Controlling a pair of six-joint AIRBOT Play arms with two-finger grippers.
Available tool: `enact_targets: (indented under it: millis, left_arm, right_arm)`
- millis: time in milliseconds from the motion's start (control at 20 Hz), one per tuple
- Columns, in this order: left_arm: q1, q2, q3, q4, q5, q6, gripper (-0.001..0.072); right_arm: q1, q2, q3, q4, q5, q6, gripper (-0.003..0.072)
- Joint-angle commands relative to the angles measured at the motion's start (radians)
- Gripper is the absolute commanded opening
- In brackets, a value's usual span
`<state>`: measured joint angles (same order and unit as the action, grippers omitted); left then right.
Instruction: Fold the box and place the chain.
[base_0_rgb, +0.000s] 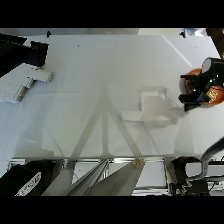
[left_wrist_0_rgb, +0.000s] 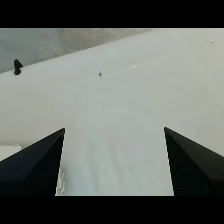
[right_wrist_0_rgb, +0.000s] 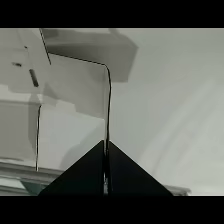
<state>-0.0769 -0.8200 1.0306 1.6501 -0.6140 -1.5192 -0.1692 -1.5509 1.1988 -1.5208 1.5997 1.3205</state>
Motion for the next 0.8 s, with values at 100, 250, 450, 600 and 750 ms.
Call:
enact_targets:
  millis: [100, 250, 450, 600, 750]
  left_arm:
    - [0.000, 0.001, 0.000, 0.000, 0.000, 0.000, 0.0696]
    - [0.000, 0.001, 0.000, 0.000, 0.000, 0.000, 0.0696]
    - [0.000, 0.001, 0.000, 0.000, 0.000, 0.000, 0.0696]
    - [0.000, 0.001, 0.000, 0.000, 0.000, 0.000, 0.0696]
    - [0.000, 0.001, 0.000, 0.000, 0.000, 0.000, 0.0696]
  right_arm:
    - [0.004, 0.049, -0.002, 0.452, -0.264, -0.145, 0.0009]
    - [0.069, 0.041, -0.003, 0.530, -0.401, -0.232, 0.0009]
    - [0.228, 0.010, -0.003, 0.601, -0.625, -0.309, 0.0009]
    - [0.329, -0.011, -0.003, 0.607, -0.805, -0.308, 0.0009]
    - [0.371, -0.051, -0.003, 0.608, -0.806, -0.307, 0.0009]
